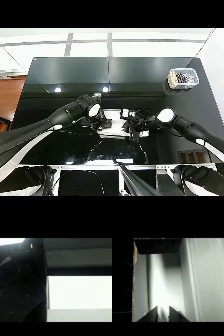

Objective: Fold the box and place the chain.

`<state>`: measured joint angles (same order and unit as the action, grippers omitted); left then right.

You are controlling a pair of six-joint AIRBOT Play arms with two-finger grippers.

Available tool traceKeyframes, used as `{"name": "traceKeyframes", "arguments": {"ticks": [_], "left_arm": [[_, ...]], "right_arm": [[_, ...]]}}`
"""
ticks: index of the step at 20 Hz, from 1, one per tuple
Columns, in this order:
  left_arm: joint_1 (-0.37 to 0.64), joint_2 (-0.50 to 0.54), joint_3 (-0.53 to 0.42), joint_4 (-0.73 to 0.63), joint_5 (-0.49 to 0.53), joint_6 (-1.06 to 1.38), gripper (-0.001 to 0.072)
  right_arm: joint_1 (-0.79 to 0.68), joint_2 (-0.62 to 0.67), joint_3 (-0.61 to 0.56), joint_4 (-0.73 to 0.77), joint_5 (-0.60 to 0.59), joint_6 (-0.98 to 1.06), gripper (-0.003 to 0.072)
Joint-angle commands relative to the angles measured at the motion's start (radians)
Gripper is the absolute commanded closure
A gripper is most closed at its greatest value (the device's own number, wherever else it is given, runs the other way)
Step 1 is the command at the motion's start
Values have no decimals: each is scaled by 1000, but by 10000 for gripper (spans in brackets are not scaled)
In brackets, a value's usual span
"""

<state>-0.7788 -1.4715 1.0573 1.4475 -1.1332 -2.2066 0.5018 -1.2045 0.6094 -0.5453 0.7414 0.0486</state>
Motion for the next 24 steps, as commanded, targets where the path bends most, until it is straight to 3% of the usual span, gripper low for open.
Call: {"name": "traceKeyframes", "arguments": {"ticks": [1,6,8,10,12,18,24], "left_arm": [[1,0,1,-2,2,0,678],[0,0,1,-28,2,0,678],[0,0,1,-28,3,0,678],[0,0,1,-28,3,0,678],[0,0,1,-28,3,0,678],[1,0,0,-27,3,0,678],[1,0,0,-27,3,0,678]], "right_arm": [[-37,58,21,-35,82,258,668],[-315,219,122,-302,466,852,668],[-469,225,114,-376,486,976,668],[-610,224,86,-396,422,1154,669],[-684,207,65,-391,422,1192,669],[-682,115,-99,-323,344,1345,668],[-433,9,-122,-110,283,1244,668]]}}
